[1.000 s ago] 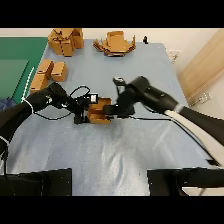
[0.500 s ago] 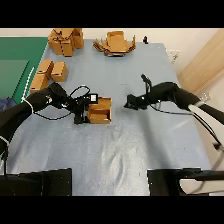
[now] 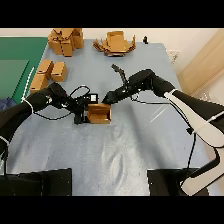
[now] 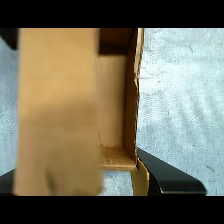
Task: Fold the box.
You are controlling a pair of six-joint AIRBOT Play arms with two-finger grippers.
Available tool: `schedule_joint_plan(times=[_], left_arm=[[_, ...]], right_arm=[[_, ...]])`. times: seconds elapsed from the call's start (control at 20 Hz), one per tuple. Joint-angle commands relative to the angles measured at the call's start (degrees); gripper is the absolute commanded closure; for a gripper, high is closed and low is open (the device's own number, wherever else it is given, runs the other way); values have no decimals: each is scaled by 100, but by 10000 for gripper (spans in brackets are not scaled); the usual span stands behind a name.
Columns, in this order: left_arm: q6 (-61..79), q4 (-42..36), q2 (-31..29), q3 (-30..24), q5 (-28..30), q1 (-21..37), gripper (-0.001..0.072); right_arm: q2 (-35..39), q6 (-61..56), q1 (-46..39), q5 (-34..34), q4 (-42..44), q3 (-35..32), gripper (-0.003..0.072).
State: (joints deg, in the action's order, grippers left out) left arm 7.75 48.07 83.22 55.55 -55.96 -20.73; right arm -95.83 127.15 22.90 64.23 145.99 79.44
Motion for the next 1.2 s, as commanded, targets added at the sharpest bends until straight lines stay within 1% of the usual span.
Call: schedule_joint_plan(times=[0.0, 0.1, 0.15, 0.3, 0.35, 0.4, 0.45, 0.5, 0.65, 0.8, 1.05, 1.15], left_arm=[[11, -4, -2, 2, 7, 7, 314], [9, -4, 0, 2, 7, 7, 314], [9, -4, 0, 2, 7, 7, 314], [9, -4, 0, 2, 9, 7, 314], [9, -4, 0, 2, 9, 7, 314], [9, -4, 0, 2, 9, 7, 314], [9, -4, 0, 2, 7, 4, 313], [9, -4, 0, 2, 9, 7, 314], [9, -4, 0, 2, 9, 7, 314], [9, -4, 0, 2, 33, 7, 314], [11, -2, 0, 2, 48, 7, 314], [11, -2, 0, 2, 50, 7, 314]], right_arm=[[372, 601, 162, 151, -232, -339, 689], [490, 1019, 247, 0, -208, -721, 689], [520, 1169, 306, -208, -216, -857, 688], [549, 1880, 525, -791, -199, -905, 685], [551, 1963, 579, -881, -214, -863, 620], [549, 2131, 605, -907, -249, -817, 446], [551, 2297, 612, -916, -267, -785, 312], [555, 2302, 612, -898, -273, -710, 283], [557, 2680, 616, -575, -516, -437, 283], [592, 2741, 619, -326, -970, -411, 283], [675, 2717, 894, -321, -1770, -411, 287], [699, 2632, 1040, -420, -1941, -411, 293]])
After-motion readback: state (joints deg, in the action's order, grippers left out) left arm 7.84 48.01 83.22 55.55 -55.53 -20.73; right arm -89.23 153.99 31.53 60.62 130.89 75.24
